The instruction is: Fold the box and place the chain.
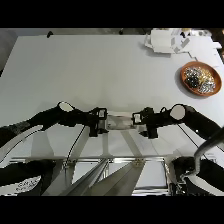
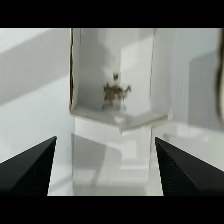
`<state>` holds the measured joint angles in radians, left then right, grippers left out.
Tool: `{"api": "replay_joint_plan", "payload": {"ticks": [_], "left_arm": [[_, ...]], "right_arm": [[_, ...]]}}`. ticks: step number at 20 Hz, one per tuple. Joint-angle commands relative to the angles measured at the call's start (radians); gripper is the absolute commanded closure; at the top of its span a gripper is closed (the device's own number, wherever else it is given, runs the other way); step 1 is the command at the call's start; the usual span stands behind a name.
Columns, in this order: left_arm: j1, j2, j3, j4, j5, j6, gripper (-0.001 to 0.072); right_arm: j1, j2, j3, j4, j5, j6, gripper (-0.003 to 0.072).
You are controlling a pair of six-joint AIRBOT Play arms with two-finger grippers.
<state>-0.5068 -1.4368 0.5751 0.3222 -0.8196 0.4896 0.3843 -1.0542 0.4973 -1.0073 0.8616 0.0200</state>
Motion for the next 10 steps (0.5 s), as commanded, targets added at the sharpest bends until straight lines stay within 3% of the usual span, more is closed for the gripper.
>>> {"api": "replay_joint_plan", "payload": {"ticks": [1,2,3,5,7,10], "left_arm": [[0.000,0.000,0.000,0.000,0.000,0.000,0.0571],[0.000,0.000,0.000,0.000,0.000,0.000,0.0571],[0.000,0.000,0.000,0.000,0.000,0.000,0.0571],[0.000,0.000,0.000,0.000,0.000,0.000,0.0571],[0.000,0.000,0.000,0.000,0.000,0.000,0.0571],[0.000,0.000,0.000,0.000,0.000,0.000,0.0571]], "right_arm": [[0.000,0.111,0.001,-0.140,0.053,0.171,0.0056],[0.000,0.143,0.001,-0.139,0.063,0.190,0.0166],[0.000,0.182,0.001,-0.137,0.085,0.192,0.0381],[0.000,0.247,0.001,-0.136,0.129,0.190,0.0671],[0.000,0.294,0.001,-0.077,0.147,0.190,0.0670],[0.001,0.288,0.001,0.237,0.072,0.180,0.0670]]}}
